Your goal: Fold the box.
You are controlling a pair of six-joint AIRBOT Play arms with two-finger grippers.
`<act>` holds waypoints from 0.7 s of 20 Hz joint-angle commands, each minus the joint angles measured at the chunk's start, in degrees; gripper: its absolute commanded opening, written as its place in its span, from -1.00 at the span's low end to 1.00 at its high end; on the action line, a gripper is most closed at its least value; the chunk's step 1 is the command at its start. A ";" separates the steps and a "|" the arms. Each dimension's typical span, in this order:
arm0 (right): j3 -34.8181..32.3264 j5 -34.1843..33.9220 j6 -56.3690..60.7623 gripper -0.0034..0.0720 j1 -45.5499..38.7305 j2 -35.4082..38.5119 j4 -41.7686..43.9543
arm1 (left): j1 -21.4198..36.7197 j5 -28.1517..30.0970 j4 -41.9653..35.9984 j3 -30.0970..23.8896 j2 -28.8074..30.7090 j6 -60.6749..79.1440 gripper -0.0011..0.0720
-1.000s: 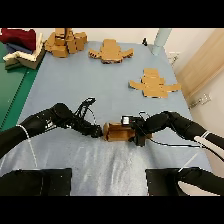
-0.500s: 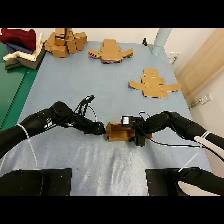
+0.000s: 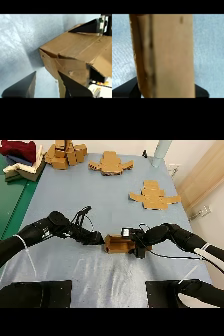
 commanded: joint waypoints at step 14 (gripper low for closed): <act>0.02 0.02 0.00 0.41 0.00 0.02 0.02 | -2.49 -5.64 -7.85 0.09 -3.34 8.37 0.22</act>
